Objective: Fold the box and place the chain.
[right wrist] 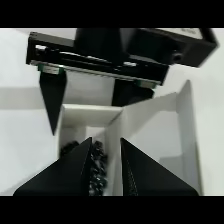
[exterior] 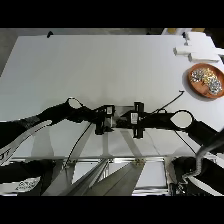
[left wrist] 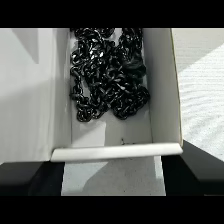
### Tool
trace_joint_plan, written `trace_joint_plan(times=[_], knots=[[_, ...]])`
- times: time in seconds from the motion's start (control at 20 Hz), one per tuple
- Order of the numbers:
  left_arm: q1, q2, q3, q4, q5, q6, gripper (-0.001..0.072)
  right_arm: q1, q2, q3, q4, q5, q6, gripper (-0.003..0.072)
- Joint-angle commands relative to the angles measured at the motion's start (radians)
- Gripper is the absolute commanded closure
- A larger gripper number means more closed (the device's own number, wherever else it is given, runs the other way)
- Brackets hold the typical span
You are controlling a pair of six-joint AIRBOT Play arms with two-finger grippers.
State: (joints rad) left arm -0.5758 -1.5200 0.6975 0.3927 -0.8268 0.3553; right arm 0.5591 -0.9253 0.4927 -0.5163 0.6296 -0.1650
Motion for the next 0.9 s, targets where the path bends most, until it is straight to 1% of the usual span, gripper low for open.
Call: trace_joint_plan(times=[0.0,0.1,0.15,0.2,0.25,0.3,0.35,0.45,0.55,0.6,0.65,0.7,0.75,0.85], knots=[[0.001,0.001,0.0,0.0,0.0,0.0,0.0675,-0.058,0.051,0.008,-0.009,0.058,0.011,0.0485],[0.001,0.001,0.0,0.0,0.0,0.0,0.0675,-0.139,0.126,0.008,-0.031,0.151,0.011,0.0488],[0.001,0.001,0.0,0.0,0.0,0.0,0.0675,-0.185,0.159,0.008,-0.066,0.214,0.014,0.052],[0.001,0.001,0.0,0.0,0.0,0.0,0.0675,-0.239,0.185,0.008,-0.122,0.283,0.048,0.0552],[0.001,0.001,0.0,0.0,0.0,0.0,0.0675,-0.296,0.201,0.008,-0.188,0.354,0.117,0.06],[0.001,0.001,0.0,0.0,0.0,0.0,0.0675,-0.349,0.203,0.006,-0.248,0.416,0.189,0.0602],[0.001,0.001,0.0,0.0,0.0,0.0,0.0675,-0.396,0.203,-0.006,-0.298,0.444,0.225,0.0602],[0.001,0.001,0.0,0.0,0.0,0.0,0.0675,-0.449,0.195,-0.05,-0.306,0.423,0.199,0.0596],[0.001,0.001,0.0,0.0,0.0,0.0,0.0675,-0.455,0.177,-0.085,-0.378,0.406,0.135,0.0583],[0.001,0.001,0.0,0.0,0.0,0.0,0.0675,-0.455,0.168,-0.105,-0.38,0.391,0.115,0.0549],[0.001,0.001,0.0,0.0,0.0,0.0,0.0675,-0.455,0.159,-0.124,-0.367,0.37,0.102,0.0539],[0.001,0.001,0.0,0.0,0.0,0.0,0.0675,-0.45,0.151,-0.138,-0.351,0.356,0.102,0.0497],[0.001,0.001,0.0,0.0,0.0,0.0,0.0675,-0.439,0.14,-0.146,-0.338,0.341,0.102,0.0482],[0.001,0.001,0.0,0.0,0.0,0.0,0.0675,-0.401,0.109,-0.152,-0.337,0.319,0.102,0.0482]])
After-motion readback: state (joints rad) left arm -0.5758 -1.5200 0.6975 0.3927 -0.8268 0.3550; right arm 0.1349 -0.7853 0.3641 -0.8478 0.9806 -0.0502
